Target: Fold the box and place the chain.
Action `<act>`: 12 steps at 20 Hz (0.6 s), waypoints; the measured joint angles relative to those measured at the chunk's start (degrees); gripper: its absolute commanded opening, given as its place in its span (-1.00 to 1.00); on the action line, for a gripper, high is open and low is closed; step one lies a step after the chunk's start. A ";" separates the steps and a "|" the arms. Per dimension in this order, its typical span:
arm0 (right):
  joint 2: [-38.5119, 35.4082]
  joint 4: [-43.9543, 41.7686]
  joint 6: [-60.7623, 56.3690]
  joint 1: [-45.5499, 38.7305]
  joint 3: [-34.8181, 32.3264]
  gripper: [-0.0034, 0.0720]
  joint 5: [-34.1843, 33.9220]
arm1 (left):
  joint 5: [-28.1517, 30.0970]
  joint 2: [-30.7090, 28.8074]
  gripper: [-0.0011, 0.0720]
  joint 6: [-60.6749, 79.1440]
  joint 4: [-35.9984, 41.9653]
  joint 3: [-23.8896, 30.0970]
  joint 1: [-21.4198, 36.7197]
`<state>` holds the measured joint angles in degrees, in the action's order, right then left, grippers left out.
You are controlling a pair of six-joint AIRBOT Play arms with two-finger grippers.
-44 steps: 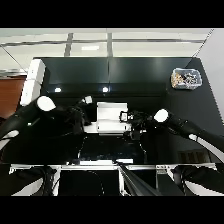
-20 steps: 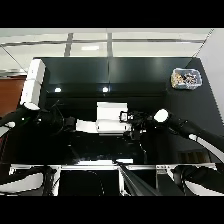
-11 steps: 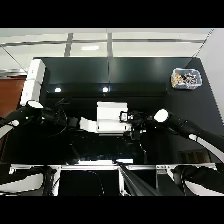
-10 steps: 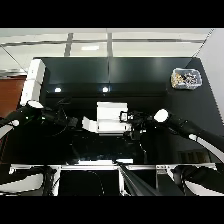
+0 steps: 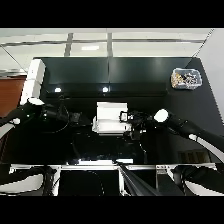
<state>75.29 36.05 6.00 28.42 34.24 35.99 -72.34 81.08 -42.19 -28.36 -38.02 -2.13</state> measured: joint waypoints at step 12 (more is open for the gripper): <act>0.00 0.00 0.00 0.00 0.00 -0.11 0.02 | 5.99 0.04 0.67 -16.24 -7.96 -7.91 -15.10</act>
